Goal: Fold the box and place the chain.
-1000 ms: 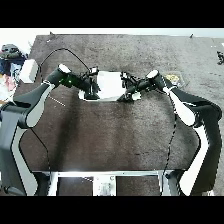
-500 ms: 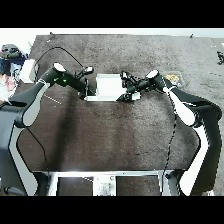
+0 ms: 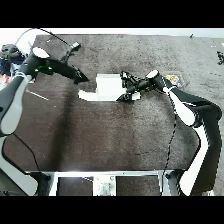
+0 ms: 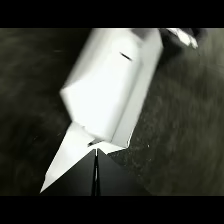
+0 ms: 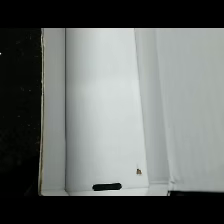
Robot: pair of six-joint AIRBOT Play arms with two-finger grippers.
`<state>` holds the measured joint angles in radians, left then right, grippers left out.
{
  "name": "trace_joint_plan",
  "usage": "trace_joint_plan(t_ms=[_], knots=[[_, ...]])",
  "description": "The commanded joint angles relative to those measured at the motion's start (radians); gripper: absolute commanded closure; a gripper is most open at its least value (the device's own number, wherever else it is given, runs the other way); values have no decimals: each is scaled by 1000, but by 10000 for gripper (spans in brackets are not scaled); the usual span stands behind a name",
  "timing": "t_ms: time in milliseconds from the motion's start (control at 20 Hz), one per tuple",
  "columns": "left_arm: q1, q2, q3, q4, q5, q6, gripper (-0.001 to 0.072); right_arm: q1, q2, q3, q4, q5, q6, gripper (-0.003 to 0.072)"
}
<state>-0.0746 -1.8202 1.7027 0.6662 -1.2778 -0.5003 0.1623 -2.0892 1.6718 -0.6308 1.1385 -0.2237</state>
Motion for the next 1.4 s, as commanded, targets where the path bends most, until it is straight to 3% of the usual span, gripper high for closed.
trace_joint_plan(t_ms=[0, 200, 550, 750, 1350], knots=[[81, 92, -112, -31, 114, -233, 704, 1, 0, 0, -2, 2, 0, 220], [149, 97, -235, -56, 115, -347, 703, 1, 0, 1, -1, 2, 0, 220], [173, 89, -352, 65, 178, -497, 703, 1, 0, 1, -1, 2, 0, 220], [169, 87, -422, -2, 228, -521, 703, 0, 0, 1, -1, 2, 0, 219], [78, -63, -426, -190, 209, -489, 700, 1, 0, 1, -1, 2, 0, 220]])
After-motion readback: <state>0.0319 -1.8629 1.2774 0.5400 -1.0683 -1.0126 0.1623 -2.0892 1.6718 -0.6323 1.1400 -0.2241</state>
